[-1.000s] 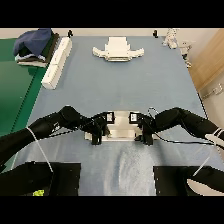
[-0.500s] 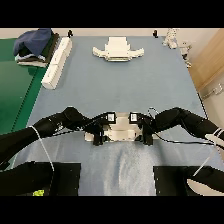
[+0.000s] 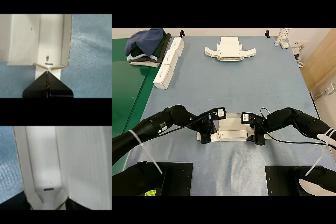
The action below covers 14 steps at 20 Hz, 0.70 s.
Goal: Fold the box.
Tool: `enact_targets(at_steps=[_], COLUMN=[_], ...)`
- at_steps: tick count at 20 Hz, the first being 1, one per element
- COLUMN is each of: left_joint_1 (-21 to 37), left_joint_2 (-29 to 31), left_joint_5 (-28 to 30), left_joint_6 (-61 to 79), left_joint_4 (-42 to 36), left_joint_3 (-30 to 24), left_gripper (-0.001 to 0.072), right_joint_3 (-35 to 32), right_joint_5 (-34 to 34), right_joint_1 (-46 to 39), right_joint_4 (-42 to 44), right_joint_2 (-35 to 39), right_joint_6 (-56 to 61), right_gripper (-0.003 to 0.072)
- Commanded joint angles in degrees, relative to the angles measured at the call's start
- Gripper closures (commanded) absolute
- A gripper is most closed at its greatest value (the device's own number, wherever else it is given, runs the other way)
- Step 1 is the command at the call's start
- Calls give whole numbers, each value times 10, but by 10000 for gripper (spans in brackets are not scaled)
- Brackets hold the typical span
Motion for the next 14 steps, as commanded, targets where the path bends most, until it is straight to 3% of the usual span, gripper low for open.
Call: enact_targets(at_steps=[1,4,7,11,14], left_joint_1=[5,59,178,308,304], left_joint_2=[81,123,122,79,41], left_joint_5=[-51,-92,-155,-210,-189], left_joint_6=[-260,-461,-571,-560,-527], left_joint_4=[144,204,198,99,23], left_joint_3=[9,9,9,-7,-40], left_gripper=[697,697,697,697,698], right_joint_3=[0,0,0,0,0], right_joint_5=[0,0,0,0,0], right_joint_1=[0,0,0,0,0], right_joint_4=[0,0,0,0,0], right_joint_2=[0,0,0,0,0], right_joint_6=[0,-1,-1,-1,-1], right_gripper=[164,164,164,164,164])
